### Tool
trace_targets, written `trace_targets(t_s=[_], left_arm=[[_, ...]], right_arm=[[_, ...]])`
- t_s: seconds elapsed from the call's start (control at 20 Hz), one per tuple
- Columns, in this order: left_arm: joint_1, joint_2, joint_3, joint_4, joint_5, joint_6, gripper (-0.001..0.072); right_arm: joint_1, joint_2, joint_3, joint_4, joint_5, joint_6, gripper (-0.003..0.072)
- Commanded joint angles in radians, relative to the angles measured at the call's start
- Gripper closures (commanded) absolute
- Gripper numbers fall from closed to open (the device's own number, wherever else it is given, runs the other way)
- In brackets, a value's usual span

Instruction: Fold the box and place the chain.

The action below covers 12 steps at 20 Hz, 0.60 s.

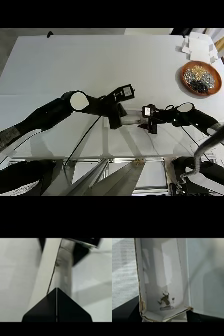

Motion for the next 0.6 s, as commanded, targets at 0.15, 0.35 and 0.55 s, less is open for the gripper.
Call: trace_targets(t_s=[0.15,0.35,0.55], left_arm=[[-0.01,-0.051,0.001,0.008,0.226,-0.146,0.0706],[-0.01,-0.092,0.0,0.009,0.225,-0.155,0.0707],[-0.01,-0.134,0.0,0.089,0.225,-0.237,0.0707]], right_arm=[[0.0,0.0,0.0,0.0,0.0,0.0,0.0276],[0.0,0.0,0.0,0.0,0.0,0.0,0.0276],[0.0,0.0,0.0,0.0,0.0,0.0,0.0276]])
